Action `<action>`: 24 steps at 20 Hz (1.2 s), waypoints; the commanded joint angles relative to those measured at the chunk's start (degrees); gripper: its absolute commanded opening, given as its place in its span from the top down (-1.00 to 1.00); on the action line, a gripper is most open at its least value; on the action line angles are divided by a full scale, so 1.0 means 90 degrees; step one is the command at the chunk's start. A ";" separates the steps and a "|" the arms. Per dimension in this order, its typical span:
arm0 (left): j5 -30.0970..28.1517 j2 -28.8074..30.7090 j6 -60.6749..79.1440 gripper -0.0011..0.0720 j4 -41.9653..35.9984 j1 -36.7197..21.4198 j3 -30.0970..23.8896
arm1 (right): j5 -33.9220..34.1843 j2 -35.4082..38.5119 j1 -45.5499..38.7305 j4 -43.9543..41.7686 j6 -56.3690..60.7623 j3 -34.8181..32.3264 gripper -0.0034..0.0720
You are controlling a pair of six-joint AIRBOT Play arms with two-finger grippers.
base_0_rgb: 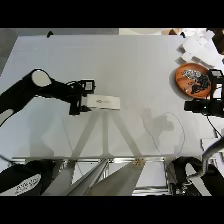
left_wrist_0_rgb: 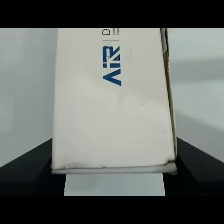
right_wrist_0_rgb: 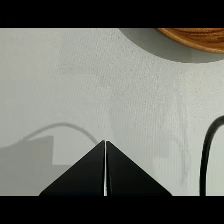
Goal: Fold the box and place the chain.
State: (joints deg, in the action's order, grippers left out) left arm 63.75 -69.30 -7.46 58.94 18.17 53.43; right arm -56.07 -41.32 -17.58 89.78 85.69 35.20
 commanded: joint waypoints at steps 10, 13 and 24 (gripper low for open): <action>-0.1943 0.2203 -0.7087 0.97 0.4316 -0.0493 -0.0112 | 0.0019 0.0005 -0.0005 -0.0005 -0.0002 0.0002 0.88; -0.3288 0.2285 -0.8432 0.97 0.4313 -0.1027 -0.0498 | 0.0019 0.0005 -0.0005 -0.0005 -0.0002 0.0002 0.88; -0.6217 0.1151 -0.9508 0.96 0.4097 -0.2348 -0.2302 | 0.0019 0.0007 -0.0005 -0.0005 -0.0002 0.0002 0.88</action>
